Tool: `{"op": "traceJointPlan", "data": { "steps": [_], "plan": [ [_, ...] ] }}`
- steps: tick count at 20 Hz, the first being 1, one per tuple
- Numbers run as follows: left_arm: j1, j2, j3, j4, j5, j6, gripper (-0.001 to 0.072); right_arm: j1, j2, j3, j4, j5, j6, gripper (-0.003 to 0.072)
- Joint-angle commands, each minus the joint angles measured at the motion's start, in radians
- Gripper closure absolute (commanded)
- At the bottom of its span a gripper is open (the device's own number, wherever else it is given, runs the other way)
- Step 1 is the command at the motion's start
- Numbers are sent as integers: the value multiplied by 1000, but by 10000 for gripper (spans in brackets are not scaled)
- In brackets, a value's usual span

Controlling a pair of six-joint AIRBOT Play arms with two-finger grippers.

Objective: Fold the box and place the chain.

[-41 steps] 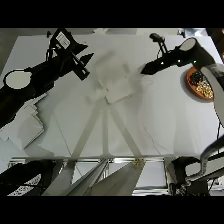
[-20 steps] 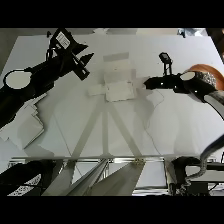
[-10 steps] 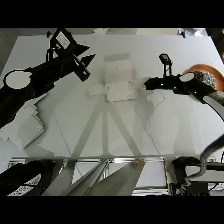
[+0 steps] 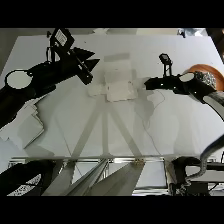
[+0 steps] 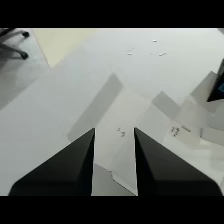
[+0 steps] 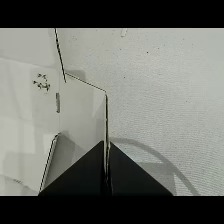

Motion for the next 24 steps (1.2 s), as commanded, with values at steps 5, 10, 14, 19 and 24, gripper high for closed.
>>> {"op": "traceJointPlan", "data": {
  "steps": [5, 10, 14, 19, 24],
  "plan": [
    [95, -267, 222, 166, -243, -437, 409, 1, 1, -1, 0, 0, 0, 679],
    [105, -629, 604, 654, -549, -875, 135, 1, 1, -1, 0, 0, 0, 679],
    [97, -829, 772, 647, -628, -944, 128, 1, 1, -1, 0, 0, 0, 679],
    [93, -897, 833, 645, -596, -1036, 128, 1, 1, -1, 0, 0, 0, 678],
    [93, -926, 835, 470, -534, -981, 134, 1, 1, -1, 0, 0, 0, 678]
  ]
}}
